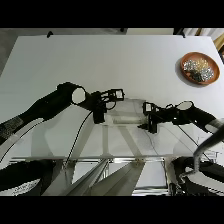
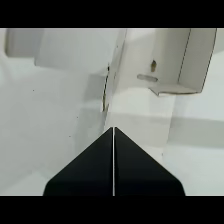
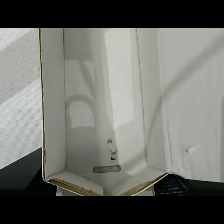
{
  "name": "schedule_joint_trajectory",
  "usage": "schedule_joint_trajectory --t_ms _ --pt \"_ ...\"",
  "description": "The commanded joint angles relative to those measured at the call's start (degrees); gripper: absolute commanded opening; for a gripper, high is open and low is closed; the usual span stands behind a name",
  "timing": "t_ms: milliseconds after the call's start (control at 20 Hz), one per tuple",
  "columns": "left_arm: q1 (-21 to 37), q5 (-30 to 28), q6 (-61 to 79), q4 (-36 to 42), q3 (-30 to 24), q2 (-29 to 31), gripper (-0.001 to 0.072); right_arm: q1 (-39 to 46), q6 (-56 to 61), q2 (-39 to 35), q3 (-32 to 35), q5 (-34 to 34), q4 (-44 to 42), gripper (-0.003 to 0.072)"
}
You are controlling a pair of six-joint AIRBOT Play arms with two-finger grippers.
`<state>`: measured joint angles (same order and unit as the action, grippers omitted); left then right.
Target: Fold the box and place the chain.
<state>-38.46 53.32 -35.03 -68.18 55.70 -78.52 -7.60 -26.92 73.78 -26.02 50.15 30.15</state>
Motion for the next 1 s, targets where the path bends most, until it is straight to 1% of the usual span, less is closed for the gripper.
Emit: schedule_joint_trajectory --t_ms 0,100,200,400,450,800,950 --pt "1.4 -0.4 5.1 0.9 -1.3 -2.6 0.0046 0.0 0.0 0.0 0.0 0.0 0.0 0.0372" --pt "1.2 -1.7 9.1 2.8 -1.3 -4.6 0.0134 0.0 0.0 0.0 0.0 0.0 0.0 0.0372" --pt "0.7 -3.3 11.8 3.8 -1.3 -5.3 0.0217 0.0 0.0 0.0 0.0 0.0 0.0 0.0372" --pt "0.6 -5.1 11.9 3.7 -1.3 -5.5 0.0235 0.0 0.0 0.0 0.0 0.0 0.0 0.0372" --pt "0.4 -5.2 12.0 3.7 -1.3 -5.7 0.0286 0.0 0.0 0.0 0.0 0.0 0.0 0.0372" --pt "-1.7 -7.9 17.1 2.8 -1.3 -6.1 0.0293 0.0 0.0 0.0 0.0 0.0 0.0 0.0372" --pt "-1.7 -7.6 17.0 1.2 -1.3 -7.0 0.0291 0.0 0.0 0.0 0.0 0.0 0.0 0.0372"
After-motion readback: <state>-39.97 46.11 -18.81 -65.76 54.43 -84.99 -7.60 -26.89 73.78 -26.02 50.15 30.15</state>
